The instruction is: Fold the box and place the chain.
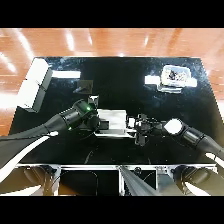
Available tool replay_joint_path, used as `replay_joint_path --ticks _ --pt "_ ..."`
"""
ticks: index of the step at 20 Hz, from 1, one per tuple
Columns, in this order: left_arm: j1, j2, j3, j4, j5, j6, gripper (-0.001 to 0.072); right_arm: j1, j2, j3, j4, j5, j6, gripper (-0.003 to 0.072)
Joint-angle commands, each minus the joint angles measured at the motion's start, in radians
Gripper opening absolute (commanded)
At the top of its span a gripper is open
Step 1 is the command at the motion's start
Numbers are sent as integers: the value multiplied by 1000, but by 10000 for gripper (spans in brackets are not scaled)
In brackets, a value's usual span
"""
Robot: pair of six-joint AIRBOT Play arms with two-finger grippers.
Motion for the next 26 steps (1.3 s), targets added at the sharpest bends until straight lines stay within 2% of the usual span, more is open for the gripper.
replay_joint_path --ticks 1,2,3,4,16,23,24,25,26 --pt "1 -1 0 -3 0 0 21 11 -22 1 51 -19 -17 293" --pt "1 -1 0 -6 0 0 20 24 -30 1 53 -29 -27 113" --pt "1 -1 0 -7 0 0 20 37 -35 1 63 -44 -37 34" --pt "1 -1 0 -8 0 0 21 49 -41 1 68 -62 -42 20" --pt "0 -1 0 -10 -1 0 20 71 -87 1 248 -96 -93 21" --pt "-1 -1 0 -11 0 1 18 76 -88 3 269 -97 -100 33" --pt "-1 -1 0 -10 0 0 18 76 -88 3 269 -97 -100 182" --pt "-1 -1 0 -10 0 1 18 76 -88 3 269 -96 -100 398" --pt "-1 -1 0 -10 0 0 18 76 -88 3 269 -96 -100 403"
